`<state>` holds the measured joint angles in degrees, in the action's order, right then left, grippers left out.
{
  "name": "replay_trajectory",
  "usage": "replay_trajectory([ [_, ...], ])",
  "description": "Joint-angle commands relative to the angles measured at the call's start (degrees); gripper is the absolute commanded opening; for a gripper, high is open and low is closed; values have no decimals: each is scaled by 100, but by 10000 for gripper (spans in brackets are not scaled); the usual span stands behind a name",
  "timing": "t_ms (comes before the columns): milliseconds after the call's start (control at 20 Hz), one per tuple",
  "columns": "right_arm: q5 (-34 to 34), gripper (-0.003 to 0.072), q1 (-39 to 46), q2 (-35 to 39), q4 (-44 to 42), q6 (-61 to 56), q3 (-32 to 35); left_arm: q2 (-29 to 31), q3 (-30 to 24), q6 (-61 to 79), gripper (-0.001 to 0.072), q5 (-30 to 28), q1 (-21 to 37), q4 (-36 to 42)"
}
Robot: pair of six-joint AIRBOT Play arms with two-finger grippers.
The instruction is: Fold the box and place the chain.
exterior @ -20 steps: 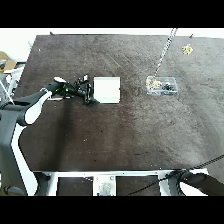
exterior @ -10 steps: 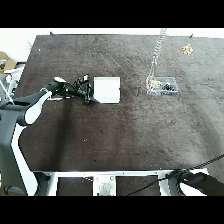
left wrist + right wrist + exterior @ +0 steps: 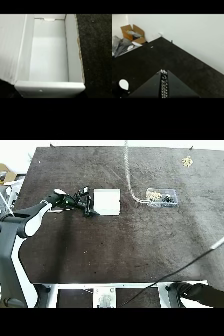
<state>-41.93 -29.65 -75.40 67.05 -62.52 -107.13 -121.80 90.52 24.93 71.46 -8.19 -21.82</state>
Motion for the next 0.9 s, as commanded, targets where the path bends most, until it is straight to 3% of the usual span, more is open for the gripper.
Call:
replay_trajectory([
  [0,-9,2,-267,-413,-46,15,120,2,2,0,164,0,2,0],
  [200,256,2,-267,-481,-133,-68,1106,2,2,0,164,0,2,0],
  [500,2452,1,-269,-874,-623,0,2931,2,2,0,164,0,2,0],
  [800,2518,3,-234,-1504,-750,-72,3071,2,2,0,164,0,2,0],
  [850,2498,80,-188,-1493,-750,-190,3071,2,2,0,164,-2,2,0],
])
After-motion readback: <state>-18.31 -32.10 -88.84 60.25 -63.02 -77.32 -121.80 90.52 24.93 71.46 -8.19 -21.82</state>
